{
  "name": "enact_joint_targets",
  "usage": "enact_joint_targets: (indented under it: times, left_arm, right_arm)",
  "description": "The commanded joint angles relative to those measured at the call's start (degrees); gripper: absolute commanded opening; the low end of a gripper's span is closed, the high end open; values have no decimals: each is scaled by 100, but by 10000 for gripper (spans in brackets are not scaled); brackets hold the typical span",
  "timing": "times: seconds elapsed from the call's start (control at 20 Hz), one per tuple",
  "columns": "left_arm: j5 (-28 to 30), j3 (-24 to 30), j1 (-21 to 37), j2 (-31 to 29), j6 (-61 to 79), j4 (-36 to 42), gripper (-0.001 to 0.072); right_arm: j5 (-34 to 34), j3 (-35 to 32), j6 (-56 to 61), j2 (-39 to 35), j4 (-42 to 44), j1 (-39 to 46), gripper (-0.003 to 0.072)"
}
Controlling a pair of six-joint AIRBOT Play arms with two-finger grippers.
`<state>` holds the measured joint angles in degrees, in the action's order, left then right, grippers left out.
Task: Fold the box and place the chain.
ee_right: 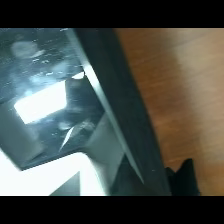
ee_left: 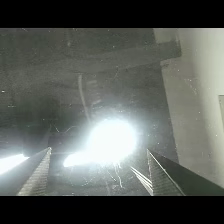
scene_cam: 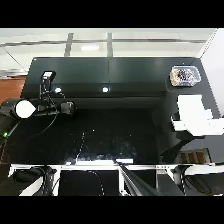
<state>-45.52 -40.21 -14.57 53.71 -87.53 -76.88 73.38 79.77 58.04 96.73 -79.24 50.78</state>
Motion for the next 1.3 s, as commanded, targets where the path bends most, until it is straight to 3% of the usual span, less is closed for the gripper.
enact_joint_targets:
  times: [0.0, 0.05, 0.3, 0.45, 0.55, 0.75, 0.9, 1.1, 1.25]
  left_arm:
    - [4, 2, -2, 4, 2, 4, 708]
    - [4, 2, -2, 4, 2, 4, 708]
    - [7, 2, -2, 4, 4, 0, 708]
    - [9, 2, -2, 4, 7, 0, 708]
    - [11, 2, -2, 4, 7, 0, 708]
    - [9, 2, -4, 15, 7, 155, 708]
    - [9, 2, -46, 192, 13, 481, 708]
    - [2, -22, -205, 785, 568, 1410, 708]
    - [-308, -337, 98, 1526, 1598, 3244, 704]
  right_arm:
    - [496, 68, -455, 85, 122, -50, 54]
    - [588, 68, -455, 35, 140, -118, 13]
    - [546, -35, -586, -678, 1493, -660, 13]
    - [446, -540, -671, -1399, 2079, -1071, 14]
    - [299, -1128, -669, -1969, 2347, -1390, 14]
    - [-136, -2763, -1049, -3106, 3963, -2083, 13]
    - [-850, -4325, -1751, -4057, 5261, -2988, 14]
    - [-2356, -5547, -1840, -4538, 5796, -4503, 14]
    - [-3187, -5862, -1755, -4538, 5845, -5440, 14]
